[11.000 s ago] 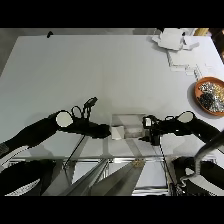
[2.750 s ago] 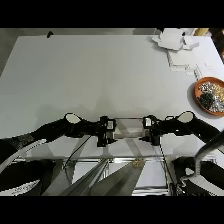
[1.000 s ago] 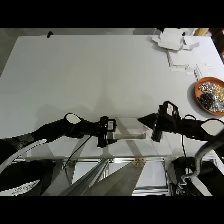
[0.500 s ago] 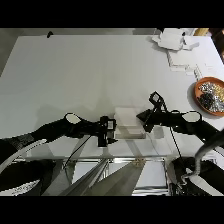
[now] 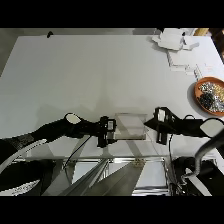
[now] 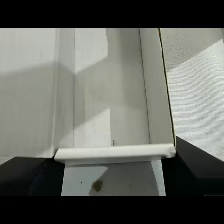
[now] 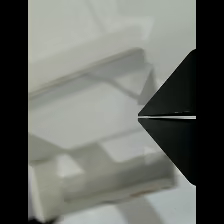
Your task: Fold the box and place the chain.
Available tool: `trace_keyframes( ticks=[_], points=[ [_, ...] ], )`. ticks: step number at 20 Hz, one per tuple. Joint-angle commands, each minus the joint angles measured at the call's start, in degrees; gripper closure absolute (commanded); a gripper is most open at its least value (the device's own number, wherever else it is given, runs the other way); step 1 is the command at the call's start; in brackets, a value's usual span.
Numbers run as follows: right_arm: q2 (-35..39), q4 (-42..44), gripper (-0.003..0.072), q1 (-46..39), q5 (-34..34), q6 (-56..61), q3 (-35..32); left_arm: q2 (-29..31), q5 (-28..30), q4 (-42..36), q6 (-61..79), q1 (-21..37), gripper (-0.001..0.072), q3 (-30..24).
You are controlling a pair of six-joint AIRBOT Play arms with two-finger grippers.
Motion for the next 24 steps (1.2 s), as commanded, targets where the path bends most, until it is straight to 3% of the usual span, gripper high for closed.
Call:
trace_keyframes(
  ticks=[1,2,3,6,8,13,16,24],
  points=[
    [5.4,-17.5,0.0581,0.0,10.5,1.2,-0.1,0.0,0.0,0.0,0.0,0.0,0.0438,0.0],
    [5.2,-18.5,0.0444,0.0,8.5,0.9,-0.9,0.0,0.0,0.0,0.0,0.0,0.0438,0.0],
    [4.8,-18.4,0.0411,0.0,5.3,0.7,-1.9,0.0,0.0,0.0,0.0,0.0,0.0438,0.0],
    [2.1,-13.6,0.0413,0.0,-6.0,-1.3,-5.6,0.0,0.0,0.0,0.0,0.0,0.0438,0.0],
    [-1.3,-9.8,0.0413,0.0,-8.2,-10.3,-6.9,0.0,0.0,0.0,0.0,0.0,0.0438,0.0],
    [-10.4,2.2,0.0419,0.0,-7.7,-21.0,-6.9,0.0,0.0,0.0,0.0,0.0,0.0438,0.0],
    [-11.1,6.3,0.047,0.0,-4.8,-23.6,-6.9,0.0,0.0,0.0,0.0,0.0,0.0438,0.0],
    [-12.6,15.0,0.0467,0.0,-3.8,-28.1,-8.5,0.0,0.0,0.0,0.0,0.0,0.0438,0.0]
  ],
)
